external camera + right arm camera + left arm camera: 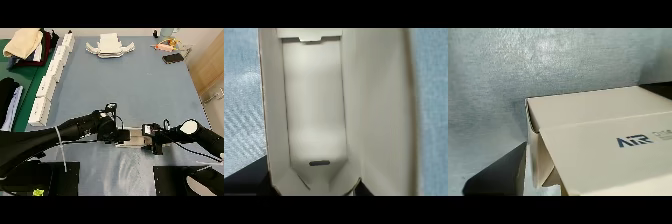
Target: Fold the box.
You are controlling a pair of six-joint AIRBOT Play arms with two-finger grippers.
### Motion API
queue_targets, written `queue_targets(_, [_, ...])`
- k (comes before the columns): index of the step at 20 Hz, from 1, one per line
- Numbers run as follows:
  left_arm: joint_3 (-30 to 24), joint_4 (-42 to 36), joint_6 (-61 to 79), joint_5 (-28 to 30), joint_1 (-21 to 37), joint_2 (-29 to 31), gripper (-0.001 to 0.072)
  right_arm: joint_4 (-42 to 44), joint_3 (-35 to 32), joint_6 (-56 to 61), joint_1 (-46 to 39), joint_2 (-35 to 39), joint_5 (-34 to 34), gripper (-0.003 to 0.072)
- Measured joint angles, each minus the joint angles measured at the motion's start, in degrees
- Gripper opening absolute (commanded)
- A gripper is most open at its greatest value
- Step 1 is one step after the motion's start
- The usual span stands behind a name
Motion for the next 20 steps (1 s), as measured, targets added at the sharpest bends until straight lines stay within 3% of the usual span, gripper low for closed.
queue_targets(3, [3.89,2.49,-2.14,-4.11,-0.96,-3.80,0.0286,0.00,0.00,0.02,0.00,0.00,0.00,0.0519])
queue_targets(5, [6.23,3.78,-3.67,-6.40,-1.31,-6.05,0.0124,0.00,0.00,0.02,0.00,0.02,-0.02,0.0519])
queue_targets(9, [10.47,6.88,-6.19,-9.97,-2.36,-9.68,0.0118,-0.02,0.00,0.13,0.00,0.00,-0.02,0.0519])
queue_targets(11, [12.15,8.00,-6.86,-11.74,-2.82,-11.30,0.0019,0.00,0.00,0.11,0.00,0.00,0.00,0.0519])
queue_targets(15, [13.68,9.57,-8.79,-13.90,-3.87,-12.90,0.0021,0.00,0.00,0.07,0.00,0.00,-0.02,0.0519])
queue_targets(16, [13.84,9.84,-9.07,-14.16,-4.11,-13.07,0.0089,-0.02,0.00,0.07,0.00,0.00,-0.02,0.0519])
queue_targets(17, [13.94,10.03,-9.31,-14.23,-4.24,-13.18,0.0460,-0.02,0.00,0.04,0.00,0.00,-0.02,0.0519])
queue_targets(18, [13.94,9.84,-9.64,-13.88,-4.39,-13.42,0.0698,0.00,0.00,0.04,0.00,0.00,0.00,0.0519])
queue_targets(20, [14.23,9.81,-10.08,-14.84,-4.61,-13.40,0.0699,-0.02,0.00,0.00,0.00,0.00,0.00,0.0519])
